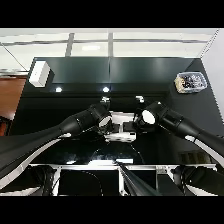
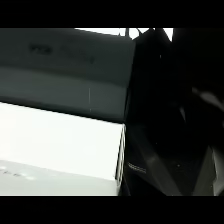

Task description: Fold the box and place the chain.

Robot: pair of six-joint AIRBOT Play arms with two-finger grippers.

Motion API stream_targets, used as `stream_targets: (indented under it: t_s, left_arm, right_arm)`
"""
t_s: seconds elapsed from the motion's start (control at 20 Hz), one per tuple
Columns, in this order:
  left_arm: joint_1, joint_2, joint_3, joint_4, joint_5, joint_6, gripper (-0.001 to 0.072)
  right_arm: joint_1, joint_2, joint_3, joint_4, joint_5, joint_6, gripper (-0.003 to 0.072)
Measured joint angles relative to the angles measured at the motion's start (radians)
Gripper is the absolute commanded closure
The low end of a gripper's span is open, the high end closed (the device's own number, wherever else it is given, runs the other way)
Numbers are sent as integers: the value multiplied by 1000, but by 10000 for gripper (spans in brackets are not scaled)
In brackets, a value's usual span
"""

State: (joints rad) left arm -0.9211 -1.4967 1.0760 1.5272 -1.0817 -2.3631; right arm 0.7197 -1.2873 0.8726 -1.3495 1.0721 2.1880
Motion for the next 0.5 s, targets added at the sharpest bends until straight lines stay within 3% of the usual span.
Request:
stream_targets:
  t_s: [0.45, 0.5]
  left_arm:
    - [0, 0, 0, 0, 0, -1, 685]
    - [0, 0, 0, 0, 1, -1, 685]
  right_arm:
    - [7, -61, 11, 7, 23, 58, 446]
    - [7, -64, 11, 8, 23, 61, 549]
